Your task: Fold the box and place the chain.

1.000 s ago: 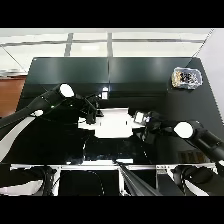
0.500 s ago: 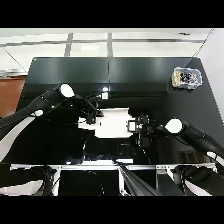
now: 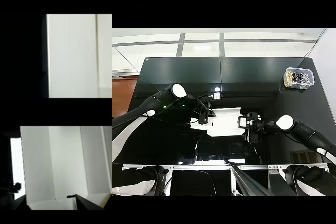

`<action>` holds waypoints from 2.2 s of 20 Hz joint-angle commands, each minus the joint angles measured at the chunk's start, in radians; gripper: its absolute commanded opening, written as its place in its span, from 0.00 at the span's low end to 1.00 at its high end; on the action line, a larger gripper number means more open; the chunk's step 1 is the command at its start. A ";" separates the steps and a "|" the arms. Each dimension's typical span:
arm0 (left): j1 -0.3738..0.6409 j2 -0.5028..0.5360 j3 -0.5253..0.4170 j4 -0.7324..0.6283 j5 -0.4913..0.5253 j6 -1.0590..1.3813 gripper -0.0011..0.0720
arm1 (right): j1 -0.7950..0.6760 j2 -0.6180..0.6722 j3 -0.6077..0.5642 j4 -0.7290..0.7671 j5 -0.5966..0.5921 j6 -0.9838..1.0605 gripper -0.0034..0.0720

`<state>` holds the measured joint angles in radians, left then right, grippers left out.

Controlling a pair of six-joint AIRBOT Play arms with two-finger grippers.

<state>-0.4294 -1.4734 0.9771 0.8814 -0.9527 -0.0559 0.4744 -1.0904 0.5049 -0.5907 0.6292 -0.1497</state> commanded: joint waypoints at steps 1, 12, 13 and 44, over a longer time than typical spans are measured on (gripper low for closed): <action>-0.001 -0.001 -0.001 0.000 0.002 0.000 0.05 | -0.019 -0.001 0.032 0.014 -0.006 -0.014 0.98; -0.001 -0.001 -0.001 0.000 0.003 0.000 0.05 | -0.082 -0.048 0.107 0.020 -0.013 -0.016 0.98; -0.001 -0.001 -0.001 0.000 0.003 0.001 0.05 | -0.108 -0.050 0.107 0.024 0.019 -0.016 0.98; -0.001 -0.001 -0.001 0.000 0.003 0.001 0.05 | -0.097 -0.283 0.171 0.069 0.097 -0.141 0.98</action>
<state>-0.4297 -1.4738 0.9771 0.8814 -0.9501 -0.0547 0.3645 -1.3682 0.6724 -0.4931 0.7490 -0.3168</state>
